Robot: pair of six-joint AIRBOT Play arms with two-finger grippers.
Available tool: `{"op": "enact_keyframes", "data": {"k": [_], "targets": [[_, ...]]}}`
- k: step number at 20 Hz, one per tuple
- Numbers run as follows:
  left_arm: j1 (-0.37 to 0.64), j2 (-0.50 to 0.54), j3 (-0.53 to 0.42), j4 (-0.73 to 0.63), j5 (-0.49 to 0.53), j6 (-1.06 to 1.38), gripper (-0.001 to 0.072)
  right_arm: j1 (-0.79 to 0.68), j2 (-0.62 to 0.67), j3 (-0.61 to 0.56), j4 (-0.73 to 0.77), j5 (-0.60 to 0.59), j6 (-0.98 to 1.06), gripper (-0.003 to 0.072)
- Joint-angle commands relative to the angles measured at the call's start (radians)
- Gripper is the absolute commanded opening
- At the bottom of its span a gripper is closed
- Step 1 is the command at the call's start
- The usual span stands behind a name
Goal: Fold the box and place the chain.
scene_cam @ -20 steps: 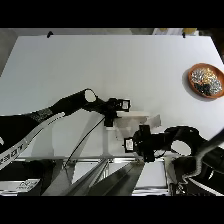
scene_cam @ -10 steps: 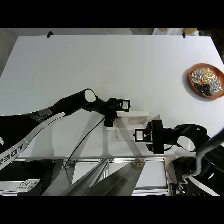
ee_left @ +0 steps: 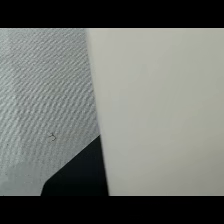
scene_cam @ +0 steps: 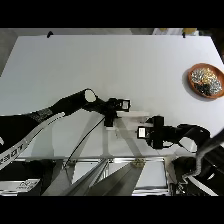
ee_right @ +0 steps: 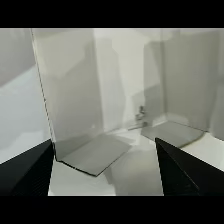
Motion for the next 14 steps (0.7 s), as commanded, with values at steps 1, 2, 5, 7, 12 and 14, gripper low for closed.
{"op": "enact_keyframes", "data": {"k": [1,2,5,7,12,14], "targets": [[-0.001,0.000,0.000,0.000,0.000,0.000,0.0011,-0.066,0.003,0.014,0.017,-0.022,0.003,0.0682],[-0.001,0.000,0.000,0.000,0.000,0.000,0.0011,-0.085,0.003,0.014,0.023,-0.026,-0.011,0.0682],[-0.001,0.000,0.000,0.000,0.000,0.000,0.0011,-0.114,0.002,0.019,0.089,-0.037,-0.085,0.0682],[-0.001,0.000,0.000,0.000,0.000,0.000,0.0011,-0.133,0.002,0.020,0.162,-0.037,-0.166,0.0682],[-0.001,0.000,0.000,0.000,0.000,0.000,0.0011,-0.214,-0.028,0.020,0.287,-0.037,-0.302,0.0682],[-0.001,0.000,0.000,0.000,0.000,0.000,0.0011,-0.246,-0.050,0.020,0.352,-0.037,-0.387,0.0683]]}}
